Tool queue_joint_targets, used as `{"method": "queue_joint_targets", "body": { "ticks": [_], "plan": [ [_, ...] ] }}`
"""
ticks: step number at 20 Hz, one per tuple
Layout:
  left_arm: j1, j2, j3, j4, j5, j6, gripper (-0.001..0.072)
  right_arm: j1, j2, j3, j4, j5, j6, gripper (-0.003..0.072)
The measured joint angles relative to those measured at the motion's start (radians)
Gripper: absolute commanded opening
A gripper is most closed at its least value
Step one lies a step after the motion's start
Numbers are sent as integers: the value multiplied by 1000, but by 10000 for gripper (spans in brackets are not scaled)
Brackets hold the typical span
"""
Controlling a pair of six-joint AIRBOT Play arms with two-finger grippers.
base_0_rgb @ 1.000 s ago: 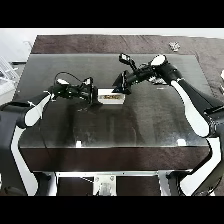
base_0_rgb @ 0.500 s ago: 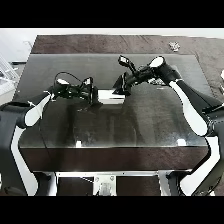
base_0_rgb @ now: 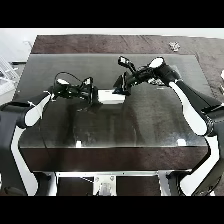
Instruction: Fold the box and place the chain.
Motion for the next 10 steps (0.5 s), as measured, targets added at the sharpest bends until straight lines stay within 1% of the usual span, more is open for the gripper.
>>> {"method": "queue_joint_targets", "body": {
  "ticks": [5,10],
  "plan": [
    [0,0,0,0,0,0,543,0,0,0,10,54,-2,468],
    [0,0,0,0,-1,0,542,0,-4,0,12,28,-5,468]
  ]
}}
